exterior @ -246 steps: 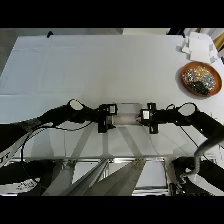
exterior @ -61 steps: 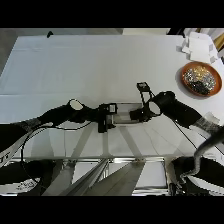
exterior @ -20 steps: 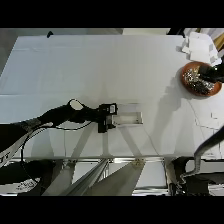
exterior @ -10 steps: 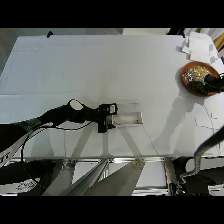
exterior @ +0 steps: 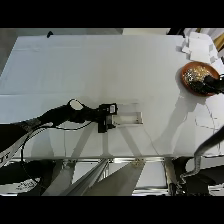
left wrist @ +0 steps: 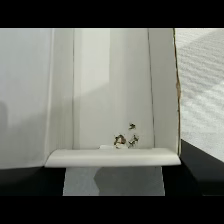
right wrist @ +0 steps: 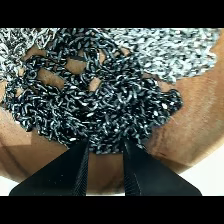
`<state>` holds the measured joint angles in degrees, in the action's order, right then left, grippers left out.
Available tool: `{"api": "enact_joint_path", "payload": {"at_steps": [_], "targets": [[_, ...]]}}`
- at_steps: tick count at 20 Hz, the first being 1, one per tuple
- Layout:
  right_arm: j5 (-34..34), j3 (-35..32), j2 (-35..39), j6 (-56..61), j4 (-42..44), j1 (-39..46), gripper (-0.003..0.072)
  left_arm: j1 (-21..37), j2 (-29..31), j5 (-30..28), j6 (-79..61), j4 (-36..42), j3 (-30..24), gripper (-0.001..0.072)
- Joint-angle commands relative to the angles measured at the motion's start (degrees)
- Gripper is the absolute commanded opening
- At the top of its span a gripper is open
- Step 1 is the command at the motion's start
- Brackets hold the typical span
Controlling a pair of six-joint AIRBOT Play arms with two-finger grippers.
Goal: Fold the box and place the chain.
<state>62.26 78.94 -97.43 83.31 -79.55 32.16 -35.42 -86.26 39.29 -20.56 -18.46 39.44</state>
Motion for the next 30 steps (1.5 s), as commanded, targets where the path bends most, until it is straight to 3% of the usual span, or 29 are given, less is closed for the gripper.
{"api": "enact_joint_path", "payload": {"at_steps": [1,6,8,9,21,25,30], "targets": [[-0.2,0.0,-1.3,0.0,1.1,0.0,0.0194,0.0,0.0,0.0,0.0,0.0,0.0,0.0333],[-1.9,0.0,-1.5,0.2,1.1,0.0,0.0140,0.0,0.0,0.0,0.0,0.0,0.0,0.0333],[-1.7,0.0,-1.5,0.2,1.1,0.0,0.0029,0.0,0.0,0.0,0.0,0.0,0.0,0.0333],[-1.7,0.0,-1.5,0.2,1.2,0.0,0.0011,0.0,0.0,0.0,0.0,0.0,0.0,0.0333],[-3.2,0.0,2.8,-1.5,1.1,0.0,0.0010,0.0,0.0,0.0,0.0,0.0,0.0,0.0333],[-0.4,0.0,4.2,-5.4,3.5,0.0,0.0010,0.0,0.0,0.0,0.0,0.0,0.0,0.0333],[2.9,0.0,12.9,-10.9,5.3,-0.9,0.0009,0.0,0.0,0.0,0.0,0.0,0.0,0.0333]]}}
